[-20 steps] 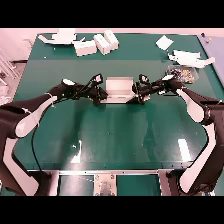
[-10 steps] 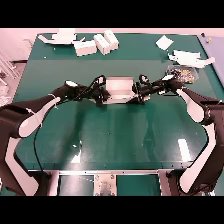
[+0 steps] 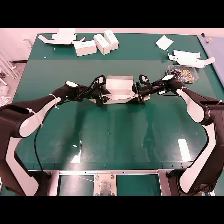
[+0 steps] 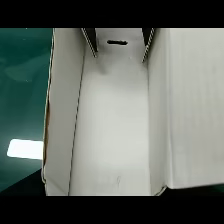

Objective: Fold the box and place the chain.

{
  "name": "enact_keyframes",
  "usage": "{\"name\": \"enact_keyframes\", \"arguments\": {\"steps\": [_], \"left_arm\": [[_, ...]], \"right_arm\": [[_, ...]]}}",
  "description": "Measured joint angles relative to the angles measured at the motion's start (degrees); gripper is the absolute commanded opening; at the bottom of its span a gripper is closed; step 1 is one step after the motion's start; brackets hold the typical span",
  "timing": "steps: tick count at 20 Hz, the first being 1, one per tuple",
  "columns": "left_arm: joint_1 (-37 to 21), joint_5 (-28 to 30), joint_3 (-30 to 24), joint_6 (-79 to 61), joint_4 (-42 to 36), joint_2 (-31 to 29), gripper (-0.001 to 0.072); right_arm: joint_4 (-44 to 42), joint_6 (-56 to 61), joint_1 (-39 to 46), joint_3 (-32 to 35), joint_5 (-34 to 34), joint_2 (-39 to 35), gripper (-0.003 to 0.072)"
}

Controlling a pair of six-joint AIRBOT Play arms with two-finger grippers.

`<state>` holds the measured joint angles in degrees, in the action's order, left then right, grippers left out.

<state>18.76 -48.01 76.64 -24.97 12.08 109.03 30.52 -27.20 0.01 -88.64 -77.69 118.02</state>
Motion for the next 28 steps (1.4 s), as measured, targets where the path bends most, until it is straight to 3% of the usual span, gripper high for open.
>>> {"name": "enact_keyframes", "arguments": {"steps": [1, 6, 7, 8, 9, 10, 12, 20, 22, 28], "left_arm": [[0.0, 0.3, 0.0, -0.2, 0.0, 0.0, 0.0616], [0.0, 1.0, 0.0, 0.2, 0.0, 0.0, 0.0611], [0.0, 1.2, 0.0, 0.2, 0.0, 0.0, 0.0519], [0.0, 1.5, 0.0, 0.2, -0.2, 0.0, 0.0342], [0.0, 2.4, 0.0, 0.0, -0.3, 0.0, 0.025], [0.0, 2.4, 0.0, -0.4, -0.1, 0.1, 0.0174], [0.0, 2.5, 0.0, -1.3, -0.1, 0.0, 0.0112], [-0.1, 3.5, 0.0, -3.4, 0.5, -0.8, 0.0111], [-0.3, 4.3, 0.0, -3.2, 2.2, -1.5, 0.0032], [-4.9, 1.8, 0.0, 0.9, 5.2, -3.8, 0.0031]], "right_arm": [[0.0, 0.0, 0.0, 0.0, 0.0, 0.0, 0.0495], [0.0, 0.0, 0.0, 0.0, 0.0, 0.0, 0.0495], [0.0, 0.0, 0.0, 0.0, 0.0, 0.0, 0.0494], [0.0, 0.0, 0.0, 0.0, 0.1, 0.0, 0.0494], [-0.1, 0.1, 0.0, 0.0, 0.3, 0.0, 0.0494], [-0.1, 0.1, 0.0, 0.0, 0.3, 0.0, 0.0495], [-0.1, 0.1, 0.0, 0.0, 0.3, 0.0, 0.0495], [-0.1, 0.1, 0.0, 0.0, 0.1, 0.0, 0.0495], [-0.1, 0.1, 0.0, 0.0, 0.1, 0.0, 0.0495], [0.1, 0.0, 0.0, 0.0, -0.1, 0.0, 0.0495]]}}
